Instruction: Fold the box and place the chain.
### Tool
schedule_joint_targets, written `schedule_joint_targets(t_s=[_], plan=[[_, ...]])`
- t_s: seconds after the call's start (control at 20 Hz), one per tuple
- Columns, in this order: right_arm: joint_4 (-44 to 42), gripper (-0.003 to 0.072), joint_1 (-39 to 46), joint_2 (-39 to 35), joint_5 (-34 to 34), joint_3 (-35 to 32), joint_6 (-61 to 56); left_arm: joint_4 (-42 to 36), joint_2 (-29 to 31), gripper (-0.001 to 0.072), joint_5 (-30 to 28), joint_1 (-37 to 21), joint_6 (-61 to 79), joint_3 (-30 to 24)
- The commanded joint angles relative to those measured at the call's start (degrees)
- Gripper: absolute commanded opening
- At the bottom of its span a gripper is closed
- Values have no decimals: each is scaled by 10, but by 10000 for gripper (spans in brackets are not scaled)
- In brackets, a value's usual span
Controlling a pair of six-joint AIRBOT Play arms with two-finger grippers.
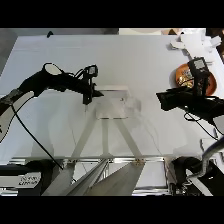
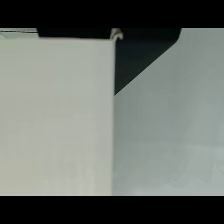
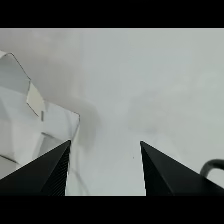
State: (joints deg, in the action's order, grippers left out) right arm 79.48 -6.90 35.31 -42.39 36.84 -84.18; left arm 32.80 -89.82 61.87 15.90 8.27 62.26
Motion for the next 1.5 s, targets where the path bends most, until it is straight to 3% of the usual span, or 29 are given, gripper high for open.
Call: schedule_joint_targets(t_s=[0.0, 0.45, 0.75, 1.0, 1.45], plan=[[0, 461, 0, 0, 22, 1, 0, -85, -23, -1, -13, 9, 49, 0], [0, 461, 0, 0, 28, 1, 0, -13, -61, 1, -24, 9, 30, 1], [0, 461, 0, 0, 28, 1, 0, -7, -67, 0, -22, 9, 41, 1], [0, 461, 0, 0, 30, 1, 0, -15, -67, 0, 17, 9, 72, 1], [-2, 461, 0, 0, 30, 1, 0, -14, -69, 3, -14, 9, 97, 1]])
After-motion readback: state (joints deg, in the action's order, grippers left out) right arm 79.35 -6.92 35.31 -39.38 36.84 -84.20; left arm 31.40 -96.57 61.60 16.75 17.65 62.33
